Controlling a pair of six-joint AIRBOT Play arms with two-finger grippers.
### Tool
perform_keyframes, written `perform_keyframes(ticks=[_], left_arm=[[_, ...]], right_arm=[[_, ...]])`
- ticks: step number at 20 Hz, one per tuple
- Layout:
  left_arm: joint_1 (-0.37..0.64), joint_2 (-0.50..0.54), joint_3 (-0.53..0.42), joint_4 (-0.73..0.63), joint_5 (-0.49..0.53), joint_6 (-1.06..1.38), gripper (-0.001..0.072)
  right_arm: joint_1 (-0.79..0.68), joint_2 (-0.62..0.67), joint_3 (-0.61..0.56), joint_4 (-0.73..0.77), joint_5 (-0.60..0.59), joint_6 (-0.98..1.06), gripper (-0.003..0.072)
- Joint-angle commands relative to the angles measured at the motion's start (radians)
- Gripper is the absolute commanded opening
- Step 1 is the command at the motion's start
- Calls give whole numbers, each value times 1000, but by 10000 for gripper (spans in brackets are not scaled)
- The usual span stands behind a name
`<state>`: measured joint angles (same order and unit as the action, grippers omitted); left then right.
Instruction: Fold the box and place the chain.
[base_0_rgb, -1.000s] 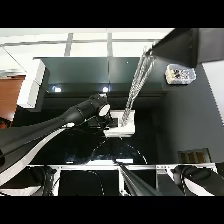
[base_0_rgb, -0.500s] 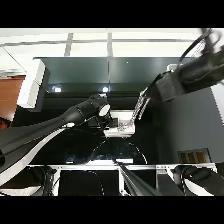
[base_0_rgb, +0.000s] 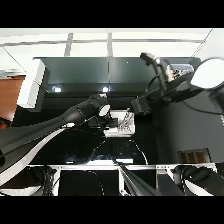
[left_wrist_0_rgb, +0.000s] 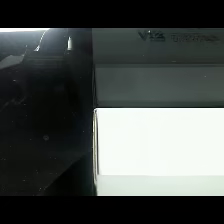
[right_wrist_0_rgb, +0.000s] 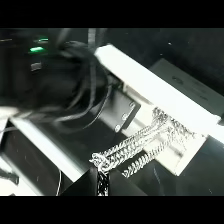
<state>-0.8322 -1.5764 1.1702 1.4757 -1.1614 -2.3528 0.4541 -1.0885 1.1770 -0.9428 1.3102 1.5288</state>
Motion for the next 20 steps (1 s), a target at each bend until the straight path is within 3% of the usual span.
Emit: perform_keyframes(ticks=[1,3,5,9,14,20], left_arm=[[0,0,1,0,0,0,26],[0,0,1,0,0,0,26],[0,0,1,0,0,0,26],[0,0,1,0,1,0,27],[0,-1,0,1,23,0,26],[4,0,10,-4,-6,8,50]], right_arm=[[35,0,-166,0,-223,5,23],[40,0,-212,-1,-236,5,28],[39,3,-214,-5,-215,3,361],[-51,77,-213,-113,-117,0,361],[-223,216,-218,-504,46,43,354],[-248,232,-300,-445,-42,37,355]])
